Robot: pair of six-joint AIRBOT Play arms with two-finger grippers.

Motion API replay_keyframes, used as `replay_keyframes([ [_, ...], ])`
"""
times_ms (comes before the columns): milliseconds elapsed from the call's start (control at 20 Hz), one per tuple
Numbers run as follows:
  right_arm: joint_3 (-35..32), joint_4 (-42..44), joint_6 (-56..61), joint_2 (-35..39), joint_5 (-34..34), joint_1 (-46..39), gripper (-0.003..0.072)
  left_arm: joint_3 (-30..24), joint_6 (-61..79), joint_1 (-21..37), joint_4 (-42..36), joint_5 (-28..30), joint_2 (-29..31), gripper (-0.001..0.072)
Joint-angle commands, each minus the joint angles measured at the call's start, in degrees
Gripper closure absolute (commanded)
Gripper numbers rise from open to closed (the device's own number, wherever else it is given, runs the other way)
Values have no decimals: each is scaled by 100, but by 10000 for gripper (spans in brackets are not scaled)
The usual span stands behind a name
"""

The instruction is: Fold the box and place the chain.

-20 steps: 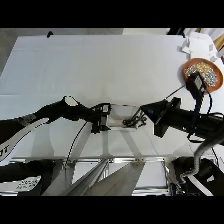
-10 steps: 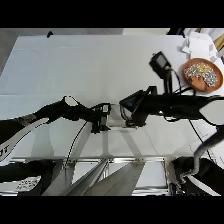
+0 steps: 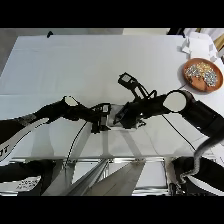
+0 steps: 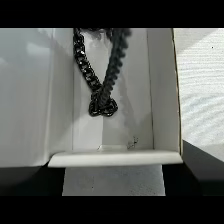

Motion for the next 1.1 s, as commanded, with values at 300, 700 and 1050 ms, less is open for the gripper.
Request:
replay_keyframes([
  [300, -199, -890, 1005, -164, -643, 236, 507, 2, 0, 4, 0, 2, 4, 502],
  [700, -197, -2151, 984, 1394, -70, -334, 587, 2, 0, 4, 2, 0, 4, 502],
  [1050, -905, -2736, 831, 1576, 581, -1491, 553, 2, 0, 4, 0, 0, 4, 502],
])
